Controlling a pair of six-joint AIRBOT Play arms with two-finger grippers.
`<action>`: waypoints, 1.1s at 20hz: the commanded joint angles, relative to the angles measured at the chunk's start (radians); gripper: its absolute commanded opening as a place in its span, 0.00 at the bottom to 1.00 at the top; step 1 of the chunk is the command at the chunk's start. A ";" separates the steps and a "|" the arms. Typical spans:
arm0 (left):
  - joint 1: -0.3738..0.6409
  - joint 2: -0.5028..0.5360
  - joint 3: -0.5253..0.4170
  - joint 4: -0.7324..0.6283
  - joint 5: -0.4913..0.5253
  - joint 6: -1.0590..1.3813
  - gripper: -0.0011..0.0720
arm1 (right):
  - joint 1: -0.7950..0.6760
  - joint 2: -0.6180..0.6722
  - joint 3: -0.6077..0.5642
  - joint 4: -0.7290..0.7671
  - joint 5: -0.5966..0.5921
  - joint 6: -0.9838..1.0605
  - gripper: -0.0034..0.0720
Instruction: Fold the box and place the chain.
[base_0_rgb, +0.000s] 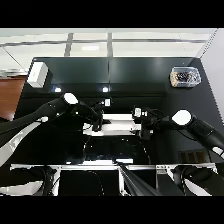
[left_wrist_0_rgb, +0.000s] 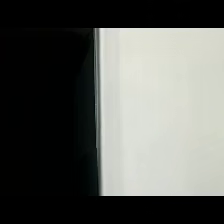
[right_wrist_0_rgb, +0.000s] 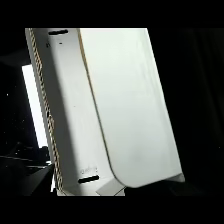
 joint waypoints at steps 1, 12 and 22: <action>-0.003 -0.002 0.010 0.016 0.006 0.004 0.05 | -0.002 -0.003 0.000 -0.011 -0.002 -0.016 0.98; -0.004 -0.002 0.010 0.008 -0.005 0.003 0.05 | -0.079 -0.116 -0.035 0.219 0.060 -0.302 0.98; -0.005 -0.025 0.010 0.008 0.008 -0.020 0.05 | -0.069 -0.158 -0.072 0.248 0.016 -0.420 0.98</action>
